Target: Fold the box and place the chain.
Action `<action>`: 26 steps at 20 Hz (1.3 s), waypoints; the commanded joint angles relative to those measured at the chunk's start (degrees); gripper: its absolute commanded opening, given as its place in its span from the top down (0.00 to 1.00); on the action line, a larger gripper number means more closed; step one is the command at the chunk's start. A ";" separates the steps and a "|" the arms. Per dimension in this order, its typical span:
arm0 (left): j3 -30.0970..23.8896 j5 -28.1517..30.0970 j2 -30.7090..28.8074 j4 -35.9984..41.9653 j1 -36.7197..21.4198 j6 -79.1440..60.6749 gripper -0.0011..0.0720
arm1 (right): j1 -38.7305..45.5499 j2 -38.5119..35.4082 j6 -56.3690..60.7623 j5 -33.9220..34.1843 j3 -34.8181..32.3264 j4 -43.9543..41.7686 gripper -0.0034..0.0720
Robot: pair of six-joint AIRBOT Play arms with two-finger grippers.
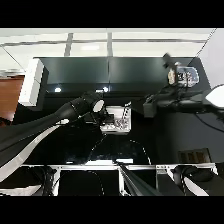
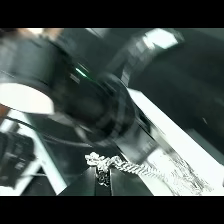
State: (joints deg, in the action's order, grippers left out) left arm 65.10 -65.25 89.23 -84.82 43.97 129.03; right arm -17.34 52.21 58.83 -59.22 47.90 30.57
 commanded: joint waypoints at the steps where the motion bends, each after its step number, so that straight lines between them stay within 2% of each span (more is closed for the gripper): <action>1: 0.00 0.02 -0.02 -0.04 -0.04 0.00 0.95 | -3.61 2.21 1.40 6.67 -4.20 4.04 0.83; 2: 0.00 0.00 -0.02 -0.04 -0.04 0.00 0.95 | -3.58 2.95 1.40 7.04 -4.31 4.04 0.65; 3: 0.00 0.02 -0.02 -0.04 -0.04 0.00 0.95 | -3.30 3.15 1.36 7.67 -4.31 4.09 0.63; 11: 0.15 0.17 -0.02 0.37 -0.04 0.46 0.95 | 7.67 3.08 0.96 3.50 -4.26 10.82 0.63; 16: 2.40 -0.85 -0.04 1.31 0.02 5.31 0.94 | 8.66 3.08 0.76 1.99 -4.28 12.76 0.63; 17: 3.13 -0.87 -0.04 1.31 0.02 5.29 0.84 | 8.66 3.08 0.76 1.53 -4.28 12.63 0.63; 18: 4.07 -1.05 -0.09 1.36 0.02 5.22 0.62 | 8.66 3.08 0.76 1.14 -4.28 12.59 0.63; 19: 5.16 -1.51 -0.31 1.33 0.09 4.87 0.36 | 8.66 3.08 0.76 0.90 -4.28 12.61 0.63; 20: 6.19 -1.77 -0.90 1.33 0.09 3.56 0.17 | 8.66 3.08 0.79 0.76 -4.28 12.59 0.63; 23: 7.04 -2.62 -5.81 0.76 0.04 -2.40 0.17 | 8.66 3.08 0.85 0.70 -4.28 12.59 0.63; 26: 5.57 -7.82 -13.33 -6.49 -0.55 -7.63 0.17 | 8.66 3.08 0.98 0.68 -4.28 12.59 0.63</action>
